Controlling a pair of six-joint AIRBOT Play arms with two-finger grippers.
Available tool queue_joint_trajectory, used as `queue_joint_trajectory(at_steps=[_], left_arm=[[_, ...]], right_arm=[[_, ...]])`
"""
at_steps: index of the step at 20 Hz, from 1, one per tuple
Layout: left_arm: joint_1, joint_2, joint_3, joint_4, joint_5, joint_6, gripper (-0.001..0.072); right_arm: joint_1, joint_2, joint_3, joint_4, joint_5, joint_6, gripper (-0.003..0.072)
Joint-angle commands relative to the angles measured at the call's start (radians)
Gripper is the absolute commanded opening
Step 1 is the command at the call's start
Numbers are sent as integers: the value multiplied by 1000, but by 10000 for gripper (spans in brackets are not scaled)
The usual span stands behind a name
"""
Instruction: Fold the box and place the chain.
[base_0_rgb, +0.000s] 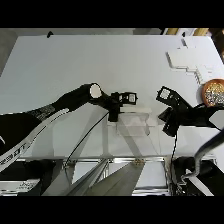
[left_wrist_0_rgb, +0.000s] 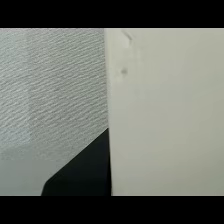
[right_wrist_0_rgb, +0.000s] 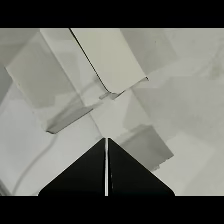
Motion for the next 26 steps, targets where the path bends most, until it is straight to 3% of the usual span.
queue_joint_trajectory(at_steps=[1, 11, 15, 20, 21, 24, 26], left_arm=[[0, -1, 0, 15, -4, 0, 12], [0, -1, 0, 14, -10, 0, 12], [0, -1, 0, 14, -10, 0, 12], [0, -1, 0, 14, -10, 0, 12], [0, -1, 0, 14, -11, 0, 12], [0, -1, 0, 13, -10, 0, 12], [0, -1, 0, 13, -10, 0, 12]], right_arm=[[1, 0, 0, 1, 0, 0, 13], [2, -6, -2, 14, 53, -72, 13], [70, -8, -18, 15, 61, -102, 12], [126, 6, -137, 36, 28, -219, 15], [150, 13, -178, 31, -11, -258, 82], [270, 26, -328, -17, -240, -338, 640], [337, 26, -393, -25, -401, -336, 681]])
